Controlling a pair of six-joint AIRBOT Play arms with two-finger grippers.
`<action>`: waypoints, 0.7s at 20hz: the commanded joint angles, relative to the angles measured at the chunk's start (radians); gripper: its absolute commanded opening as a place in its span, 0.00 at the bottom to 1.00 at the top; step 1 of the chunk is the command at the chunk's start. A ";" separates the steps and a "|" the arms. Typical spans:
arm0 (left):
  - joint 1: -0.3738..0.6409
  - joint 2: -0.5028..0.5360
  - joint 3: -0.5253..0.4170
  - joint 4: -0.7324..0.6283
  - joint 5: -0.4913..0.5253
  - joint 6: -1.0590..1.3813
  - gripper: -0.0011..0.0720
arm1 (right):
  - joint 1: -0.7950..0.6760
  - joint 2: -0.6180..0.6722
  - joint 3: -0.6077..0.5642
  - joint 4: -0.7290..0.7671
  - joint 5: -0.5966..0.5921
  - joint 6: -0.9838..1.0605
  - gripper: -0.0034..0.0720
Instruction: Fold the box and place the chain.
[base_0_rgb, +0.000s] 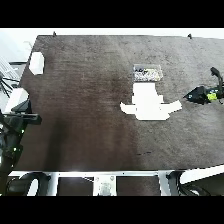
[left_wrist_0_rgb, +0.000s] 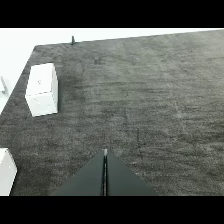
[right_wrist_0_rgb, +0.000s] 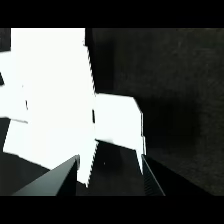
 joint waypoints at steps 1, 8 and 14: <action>0.000 0.000 0.000 0.000 0.000 0.000 0.04 | 0.024 -0.075 0.053 -0.018 0.090 0.019 0.67; 0.000 0.000 0.000 0.000 0.000 0.000 0.04 | 0.055 -0.130 0.058 -0.020 0.079 -0.008 0.67; 0.000 0.000 0.000 0.000 0.000 0.000 0.04 | 0.023 -0.126 0.251 -0.023 0.212 0.023 0.64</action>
